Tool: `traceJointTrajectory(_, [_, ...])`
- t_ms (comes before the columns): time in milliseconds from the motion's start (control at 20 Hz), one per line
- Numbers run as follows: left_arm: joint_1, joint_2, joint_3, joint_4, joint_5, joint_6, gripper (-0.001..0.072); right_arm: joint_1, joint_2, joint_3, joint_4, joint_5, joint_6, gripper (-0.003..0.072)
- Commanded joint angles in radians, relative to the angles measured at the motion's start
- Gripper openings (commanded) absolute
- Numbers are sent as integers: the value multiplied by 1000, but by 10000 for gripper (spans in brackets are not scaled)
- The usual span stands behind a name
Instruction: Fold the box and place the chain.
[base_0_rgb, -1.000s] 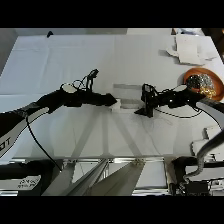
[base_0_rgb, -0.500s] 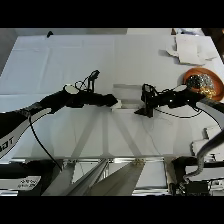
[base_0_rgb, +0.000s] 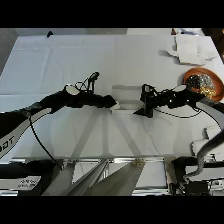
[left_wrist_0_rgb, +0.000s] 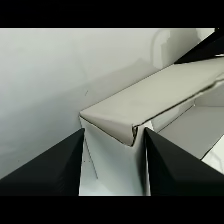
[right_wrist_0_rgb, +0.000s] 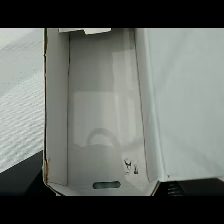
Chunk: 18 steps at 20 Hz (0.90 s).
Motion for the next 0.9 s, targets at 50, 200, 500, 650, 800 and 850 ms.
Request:
traceJointTrajectory(50, [0, -1, 43, 130, -58, -81, 394, -1, 0, 0, 0, -4, 2, 503])
traceJointTrajectory(200, [-1, -4, 110, 294, -85, -209, 394, -1, 0, 0, 0, -3, 2, 503])
traceJointTrajectory(500, [-23, -60, 208, 474, -178, -363, 394, -1, 0, 0, 0, -3, 2, 503])
traceJointTrajectory(650, [-42, -81, 248, 483, -197, -393, 393, -1, 0, 0, 0, -3, 2, 503])
traceJointTrajectory(800, [-49, -100, 303, 578, -242, -471, 392, -1, 0, 0, 0, -3, 2, 503])
traceJointTrajectory(850, [-51, -108, 323, 623, -267, -504, 392, -1, 0, 0, 0, -3, 2, 503])
